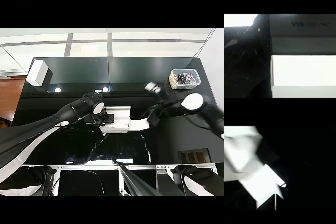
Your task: Fold the box and place the chain.
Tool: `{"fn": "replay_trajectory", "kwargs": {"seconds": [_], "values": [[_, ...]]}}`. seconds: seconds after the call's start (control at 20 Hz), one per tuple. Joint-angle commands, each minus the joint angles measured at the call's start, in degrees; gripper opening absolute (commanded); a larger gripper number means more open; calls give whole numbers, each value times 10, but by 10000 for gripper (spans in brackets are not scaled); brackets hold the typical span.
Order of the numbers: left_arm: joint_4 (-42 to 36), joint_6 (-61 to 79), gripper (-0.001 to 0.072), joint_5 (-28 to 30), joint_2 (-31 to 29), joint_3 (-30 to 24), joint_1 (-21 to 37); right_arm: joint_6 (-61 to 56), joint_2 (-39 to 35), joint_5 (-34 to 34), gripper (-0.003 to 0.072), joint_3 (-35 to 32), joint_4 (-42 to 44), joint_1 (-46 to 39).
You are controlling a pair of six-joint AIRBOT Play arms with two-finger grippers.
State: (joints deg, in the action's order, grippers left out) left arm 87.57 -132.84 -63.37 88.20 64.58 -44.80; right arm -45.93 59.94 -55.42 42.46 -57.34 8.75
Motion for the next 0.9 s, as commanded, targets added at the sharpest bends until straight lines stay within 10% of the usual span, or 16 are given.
{"fn": "replay_trajectory", "kwargs": {"seconds": [0.0, 0.2, 0.65, 0.85], "values": [[0, 0, 30, -1, 0, 0, 0, -272, -26, 13, 16, -33, -43, -139], [0, 0, 30, -1, 0, 0, 0, -325, 28, 7, 16, -111, 66, -217], [0, 0, 30, -2, 0, 0, 0, -70, 203, -43, 17, -108, 350, -83], [0, 0, 30, -2, 0, 0, 0, -46, 202, -95, 17, -54, 317, -81]]}}
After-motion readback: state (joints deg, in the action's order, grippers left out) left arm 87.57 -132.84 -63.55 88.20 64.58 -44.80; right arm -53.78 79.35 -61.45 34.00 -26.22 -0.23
